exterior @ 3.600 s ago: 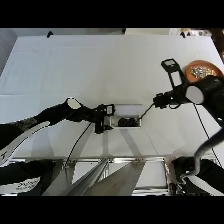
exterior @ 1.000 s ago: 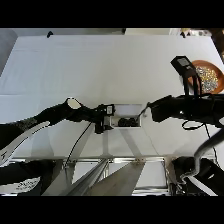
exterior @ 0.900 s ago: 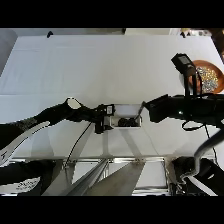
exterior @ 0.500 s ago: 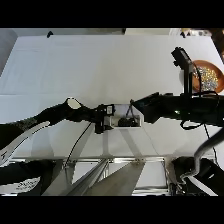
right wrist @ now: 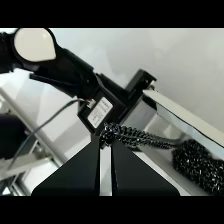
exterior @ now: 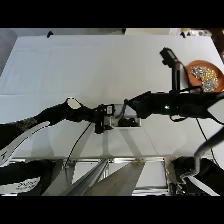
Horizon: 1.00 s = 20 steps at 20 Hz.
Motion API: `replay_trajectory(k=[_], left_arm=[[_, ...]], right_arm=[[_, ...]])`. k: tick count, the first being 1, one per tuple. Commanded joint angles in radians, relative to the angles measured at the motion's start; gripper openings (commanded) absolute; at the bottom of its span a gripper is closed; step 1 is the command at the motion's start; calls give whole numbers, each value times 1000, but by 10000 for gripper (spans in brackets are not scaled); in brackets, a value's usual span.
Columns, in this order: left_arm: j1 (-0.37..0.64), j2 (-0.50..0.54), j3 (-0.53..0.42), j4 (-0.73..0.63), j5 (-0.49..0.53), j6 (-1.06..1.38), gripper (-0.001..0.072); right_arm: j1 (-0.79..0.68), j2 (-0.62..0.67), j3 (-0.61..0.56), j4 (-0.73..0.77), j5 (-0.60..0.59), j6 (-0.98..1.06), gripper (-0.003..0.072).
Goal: Fold the box and place the chain.
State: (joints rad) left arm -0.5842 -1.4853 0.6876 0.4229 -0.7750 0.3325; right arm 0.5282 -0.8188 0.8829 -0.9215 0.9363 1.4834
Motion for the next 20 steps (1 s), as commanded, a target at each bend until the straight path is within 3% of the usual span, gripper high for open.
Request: replay_trajectory(k=[1,9,11,15,20], left_arm=[[1,1,0,0,0,0,273],[1,1,0,0,0,0,273],[1,1,0,0,0,0,273],[1,1,0,0,0,0,273],[1,1,0,0,0,0,273]], right_arm=[[5,-75,0,-1,63,-27,26],[94,-237,-2,-127,71,-24,31],[94,-246,-2,-174,75,5,126],[79,-239,5,-207,99,10,126],[8,-236,158,-229,101,-217,103]])
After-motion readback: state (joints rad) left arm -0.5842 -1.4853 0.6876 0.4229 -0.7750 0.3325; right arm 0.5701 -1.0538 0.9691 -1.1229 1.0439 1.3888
